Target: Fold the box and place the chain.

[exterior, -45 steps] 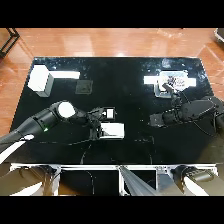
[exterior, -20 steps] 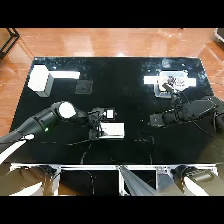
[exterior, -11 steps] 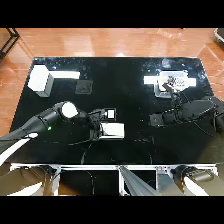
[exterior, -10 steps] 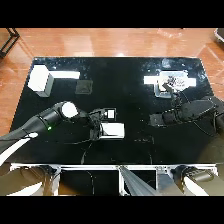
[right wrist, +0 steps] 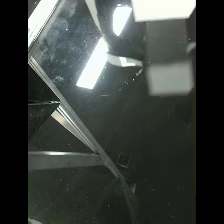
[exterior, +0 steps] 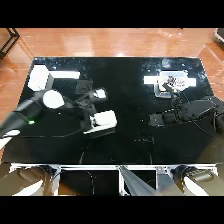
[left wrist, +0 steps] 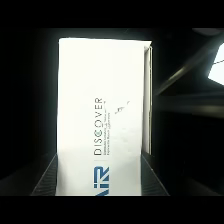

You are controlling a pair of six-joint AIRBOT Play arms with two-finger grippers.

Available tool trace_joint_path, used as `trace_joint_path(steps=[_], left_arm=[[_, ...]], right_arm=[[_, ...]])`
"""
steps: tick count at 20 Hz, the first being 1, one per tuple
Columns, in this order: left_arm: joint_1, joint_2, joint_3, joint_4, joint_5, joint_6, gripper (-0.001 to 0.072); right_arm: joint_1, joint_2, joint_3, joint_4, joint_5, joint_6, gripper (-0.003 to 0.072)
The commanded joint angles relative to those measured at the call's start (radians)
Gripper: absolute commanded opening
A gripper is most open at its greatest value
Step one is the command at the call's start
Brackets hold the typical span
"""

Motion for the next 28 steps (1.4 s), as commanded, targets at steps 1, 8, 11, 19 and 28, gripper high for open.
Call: trace_joint_path(steps=[1, 8, 11, 19, 28], left_arm=[[0.215, 0.113, 0.010, 0.119, -0.212, -0.176, 0.0024], [0.797, 0.158, 0.010, 0.123, -0.208, -0.336, 0.0024], [0.958, 0.137, 0.010, 0.127, -0.108, -0.341, 0.0025], [1.040, -0.010, 0.011, 0.123, 0.092, -0.325, 0.0025], [1.012, -0.133, 0.011, 0.021, 0.249, -0.154, 0.0080]], right_arm=[[0.000, 0.001, 0.000, 0.000, 0.008, 0.000, 0.0018], [0.000, 0.001, 0.000, 0.000, 0.022, -0.002, 0.0018], [0.000, 0.001, 0.000, 0.000, 0.022, -0.012, 0.0018], [0.000, 0.001, 0.000, 0.000, 0.033, -0.012, 0.0018], [0.000, 0.001, 0.000, 0.000, 0.074, -0.011, 0.0019]])
